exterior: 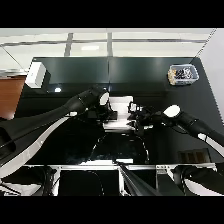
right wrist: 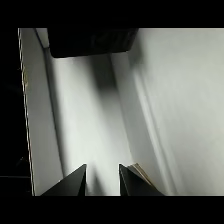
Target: Fold the box and place the chain.
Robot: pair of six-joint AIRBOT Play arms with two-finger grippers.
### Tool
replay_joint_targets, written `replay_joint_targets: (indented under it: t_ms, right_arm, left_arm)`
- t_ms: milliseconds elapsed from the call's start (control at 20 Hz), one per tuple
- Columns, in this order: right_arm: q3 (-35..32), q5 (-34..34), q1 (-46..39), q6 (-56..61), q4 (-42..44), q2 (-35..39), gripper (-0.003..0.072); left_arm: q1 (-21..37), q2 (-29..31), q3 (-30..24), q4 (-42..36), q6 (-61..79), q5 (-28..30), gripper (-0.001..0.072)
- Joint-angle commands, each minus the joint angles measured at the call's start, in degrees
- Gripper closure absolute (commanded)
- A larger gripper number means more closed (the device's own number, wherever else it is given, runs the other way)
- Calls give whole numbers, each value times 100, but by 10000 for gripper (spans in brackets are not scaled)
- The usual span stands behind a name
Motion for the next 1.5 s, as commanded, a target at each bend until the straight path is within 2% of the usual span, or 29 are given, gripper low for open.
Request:
replay_joint_targets:
  t_ms: [0, 100, 150, 200, 250, 300, 350, 400, 450, 500, 550, 700, 850, 1000, 1100, 1200, 1450]
  right_arm:
    - [7, -85, -20, 428, -122, -28, 451]
    - [7, -83, -20, 754, -348, -26, 441]
    - [7, -83, -22, 844, -361, -26, 301]
    - [7, -52, -20, 857, -361, -26, 341]
    - [7, 44, -20, 861, -361, -26, 550]
    - [7, 50, -20, 946, -356, -26, 523]
    - [7, 42, -20, 994, -326, -26, 303]
    - [7, 57, -22, 1012, -361, -9, 400]
    - [9, 63, -26, 1207, -437, 42, 577]
    - [33, 90, -37, 1617, -566, 140, 678]
    - [90, 232, -103, 2256, -791, 299, 672]
    - [466, 1283, -837, 4732, -1954, 1023, 672]
    - [511, 1987, -2531, 6929, -2741, 1397, 671]
    - [-127, 1762, -4275, 7595, -2022, 1158, 672]
    - [-581, 1993, -4684, 7267, -1040, 702, 672]
    - [-662, 2494, -4358, 6677, -476, 85, 672]
    - [-485, 2413, -2774, 5936, 546, -966, 672]
  left_arm:
    - [2, 2, 7, 0, 9, -9, 687]
    - [2, 2, 7, 0, 9, -9, 686]
    - [2, 2, 7, 0, 9, -9, 686]
    - [2, 2, 7, 0, 9, -9, 686]
    - [2, 2, 7, 0, 9, -11, 686]
    - [2, 2, 7, 0, 9, -11, 687]
    - [2, 2, 7, 0, 9, -11, 687]
    - [2, 2, 7, 0, 9, -9, 687]
    - [2, 2, 7, 0, 9, -9, 686]
    - [2, 2, 7, 0, 9, -9, 686]
    - [2, 2, 7, 0, 9, -9, 686]
    - [2, 2, 7, 2, 9, -7, 686]
    - [2, 2, 7, 0, 9, -9, 686]
    - [2, 2, 7, 0, 9, -7, 686]
    - [2, 2, 7, 0, 9, -9, 686]
    - [2, 2, 7, 0, 9, -11, 686]
    - [2, 2, 7, -2, 9, -11, 686]
